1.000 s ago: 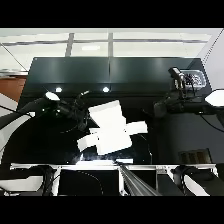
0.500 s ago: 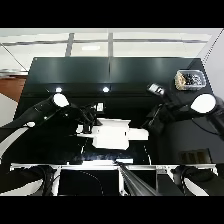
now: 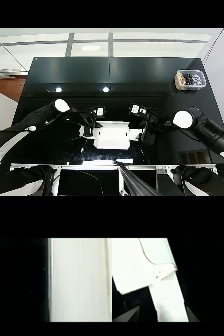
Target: Fold the box and place the chain.
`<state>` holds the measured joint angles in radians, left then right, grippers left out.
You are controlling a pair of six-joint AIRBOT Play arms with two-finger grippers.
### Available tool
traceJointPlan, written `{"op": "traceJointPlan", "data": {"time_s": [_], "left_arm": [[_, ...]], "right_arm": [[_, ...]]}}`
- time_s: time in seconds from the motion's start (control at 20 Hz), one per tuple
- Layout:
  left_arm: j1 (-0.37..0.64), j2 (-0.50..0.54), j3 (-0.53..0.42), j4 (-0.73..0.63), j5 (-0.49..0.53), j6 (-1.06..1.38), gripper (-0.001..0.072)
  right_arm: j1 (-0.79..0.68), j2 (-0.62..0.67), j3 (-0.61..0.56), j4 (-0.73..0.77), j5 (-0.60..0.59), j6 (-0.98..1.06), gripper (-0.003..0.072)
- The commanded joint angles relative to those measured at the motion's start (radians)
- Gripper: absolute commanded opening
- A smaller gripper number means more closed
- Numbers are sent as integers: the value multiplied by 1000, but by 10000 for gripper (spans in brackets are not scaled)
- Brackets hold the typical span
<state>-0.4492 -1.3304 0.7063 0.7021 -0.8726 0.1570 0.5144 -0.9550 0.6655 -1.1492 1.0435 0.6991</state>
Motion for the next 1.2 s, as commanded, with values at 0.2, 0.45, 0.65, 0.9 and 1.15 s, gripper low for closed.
{"op": "traceJointPlan", "data": {"time_s": [0.2,0.45,0.65,0.9,1.15], "left_arm": [[-1,0,-22,-11,9,-9,28],[-1,0,-22,-11,9,-9,28],[-1,0,-22,-11,9,-9,28],[-1,0,-22,-11,8,-9,28],[-1,0,-22,-11,8,-9,28]], "right_arm": [[37,-1,-84,25,-132,-26,713],[116,-8,-176,56,-158,-253,712],[156,-15,-203,80,-217,-294,711],[216,-40,-203,148,-384,-336,712],[234,-40,-202,154,-408,-337,711]]}}
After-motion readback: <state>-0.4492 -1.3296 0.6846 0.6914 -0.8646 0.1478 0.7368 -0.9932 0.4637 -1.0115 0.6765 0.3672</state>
